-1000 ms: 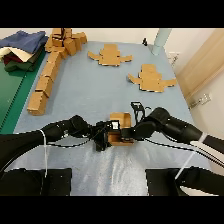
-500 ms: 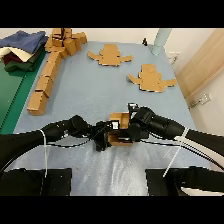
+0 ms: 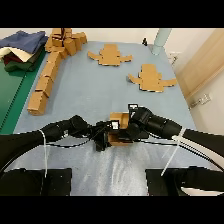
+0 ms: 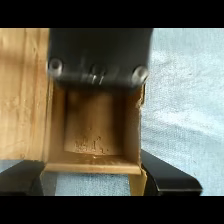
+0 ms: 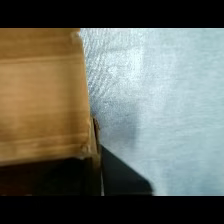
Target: Fold the box.
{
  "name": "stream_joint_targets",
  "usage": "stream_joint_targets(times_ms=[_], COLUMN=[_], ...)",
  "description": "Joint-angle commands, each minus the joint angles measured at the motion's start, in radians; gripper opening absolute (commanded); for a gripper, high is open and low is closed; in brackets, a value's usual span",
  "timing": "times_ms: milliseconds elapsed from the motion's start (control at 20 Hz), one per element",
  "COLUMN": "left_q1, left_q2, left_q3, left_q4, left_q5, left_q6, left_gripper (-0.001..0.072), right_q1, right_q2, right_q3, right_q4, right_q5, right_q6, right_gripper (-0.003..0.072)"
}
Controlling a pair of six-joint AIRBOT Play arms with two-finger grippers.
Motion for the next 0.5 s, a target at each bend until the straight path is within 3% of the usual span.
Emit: stream_joint_targets(times_ms=[0,200,250,300,350,450], left_q1=[0.0,0.0,0.0,0.0,0.0,0.0], left_q2=[-0.001,-0.001,-0.001,-0.001,-0.001,-0.001], left_q3=[0.0,0.0,0.0,0.0,0.0,0.0], left_q4=[0.0,0.0,0.0,0.0,0.0,0.0], left_q5=[0.0,0.0,0.0,0.0,0.0,0.0], left_q6=[0.0,0.0,0.0,0.0,0.0,0.0], left_gripper=[0.035,0.035,0.035,0.035,0.035,0.035], right_q1=[0.0,0.0,-0.001,0.0,0.0,0.0], right_q2=[0.002,0.002,0.002,0.002,0.002,0.002], right_q3=[0.002,0.002,0.002,0.002,0.002,0.002], right_q4=[0.016,0.024,0.024,0.023,0.023,0.023], right_q5=[-0.012,-0.016,-0.016,-0.016,-0.016,-0.016], right_q6=[-0.019,-0.024,-0.024,-0.024,-0.024,-0.025], right_gripper=[0.0388,0.0386,0.0308,0.0087,0.0004,0.0004])
